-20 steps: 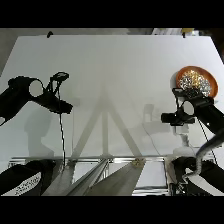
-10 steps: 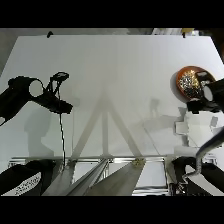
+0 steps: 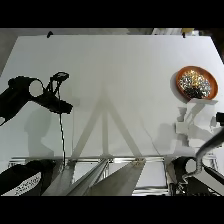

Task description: Fold the box and place the chain.

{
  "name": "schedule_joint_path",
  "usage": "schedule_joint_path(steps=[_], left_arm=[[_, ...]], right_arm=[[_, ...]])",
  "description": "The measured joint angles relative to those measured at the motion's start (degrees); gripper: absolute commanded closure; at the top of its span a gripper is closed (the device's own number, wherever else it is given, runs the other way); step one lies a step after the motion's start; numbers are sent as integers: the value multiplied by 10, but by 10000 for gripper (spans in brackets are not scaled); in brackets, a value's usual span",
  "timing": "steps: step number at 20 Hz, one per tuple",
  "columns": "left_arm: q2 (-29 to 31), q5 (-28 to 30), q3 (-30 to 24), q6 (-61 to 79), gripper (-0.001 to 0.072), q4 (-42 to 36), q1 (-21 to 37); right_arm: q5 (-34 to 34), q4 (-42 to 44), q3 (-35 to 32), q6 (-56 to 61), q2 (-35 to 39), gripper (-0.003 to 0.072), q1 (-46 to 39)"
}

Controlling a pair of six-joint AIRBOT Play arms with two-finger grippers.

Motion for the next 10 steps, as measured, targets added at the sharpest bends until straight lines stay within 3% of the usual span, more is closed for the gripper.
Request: schedule_joint_path(steps=[7, 9, 10], left_arm=[[0, 0, 0, 0, 701, 0, 0], [0, 0, 0, 0, 701, 0, 0], [0, 0, 0, 0, 701, 0, 0]], right_arm=[[-35, 3, 0, -8, -73, 394, -53], [-51, 8, 0, -2, -81, 656, -57], [-53, 10, 0, 1, -84, 670, -58]])
